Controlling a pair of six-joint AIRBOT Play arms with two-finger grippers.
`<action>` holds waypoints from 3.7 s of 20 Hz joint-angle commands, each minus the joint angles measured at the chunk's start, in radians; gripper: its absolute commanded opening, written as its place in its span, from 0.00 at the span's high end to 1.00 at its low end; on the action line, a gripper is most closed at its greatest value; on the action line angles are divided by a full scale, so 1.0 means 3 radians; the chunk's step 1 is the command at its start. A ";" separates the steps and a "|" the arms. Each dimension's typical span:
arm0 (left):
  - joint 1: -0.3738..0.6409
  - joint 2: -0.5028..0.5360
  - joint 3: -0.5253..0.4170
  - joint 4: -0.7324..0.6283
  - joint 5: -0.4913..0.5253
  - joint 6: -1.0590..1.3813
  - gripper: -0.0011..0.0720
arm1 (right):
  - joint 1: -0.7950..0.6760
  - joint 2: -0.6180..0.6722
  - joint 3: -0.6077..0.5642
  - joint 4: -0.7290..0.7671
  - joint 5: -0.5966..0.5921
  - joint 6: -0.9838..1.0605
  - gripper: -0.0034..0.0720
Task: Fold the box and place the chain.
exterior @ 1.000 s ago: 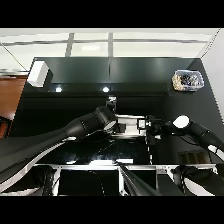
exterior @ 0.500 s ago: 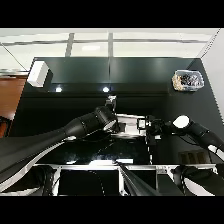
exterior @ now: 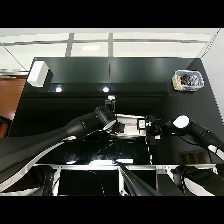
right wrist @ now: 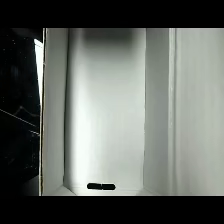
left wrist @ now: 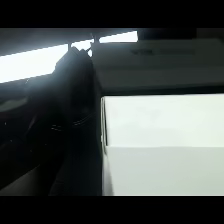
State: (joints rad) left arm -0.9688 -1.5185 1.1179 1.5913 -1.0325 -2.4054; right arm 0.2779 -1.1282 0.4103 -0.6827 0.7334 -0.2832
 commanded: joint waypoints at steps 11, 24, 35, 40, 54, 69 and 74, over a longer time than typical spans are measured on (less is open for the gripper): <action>0.0011 -0.0259 0.0280 0.0004 -0.0240 -0.0098 0.95 | 0.0003 -0.0003 -0.0001 0.0004 0.0022 0.0008 0.33; 0.0099 -0.0258 0.0280 0.0003 -0.0225 -0.0098 0.95 | -0.0009 0.0618 0.0045 -0.0641 0.0258 0.0718 0.02; 0.0098 -0.0258 0.0280 -0.0010 -0.0205 -0.0098 0.95 | -0.0005 0.0649 0.0045 -0.0314 0.0051 0.0693 0.33; 0.0098 -0.0258 0.0280 -0.0009 -0.0202 -0.0098 0.95 | 0.0000 0.0533 0.0045 -0.0020 0.0187 0.0694 0.62; 0.0098 -0.0258 0.0280 -0.0010 -0.0200 -0.0098 0.95 | 0.0313 0.0337 0.0038 0.0342 -0.0275 0.0759 0.77; 0.0099 -0.0258 0.0280 -0.0009 -0.0202 -0.0098 0.95 | -0.1053 0.0744 0.0707 -0.0861 0.0720 0.4256 0.93; 0.0099 -0.0258 0.0280 -0.0009 -0.0201 -0.0098 0.95 | -0.2550 0.0706 0.0313 -0.0649 0.0921 0.5142 0.93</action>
State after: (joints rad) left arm -0.9398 -1.5955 1.2011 1.5875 -1.0908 -2.4340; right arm -0.2768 -0.9165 0.5533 -0.8902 0.9279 1.0298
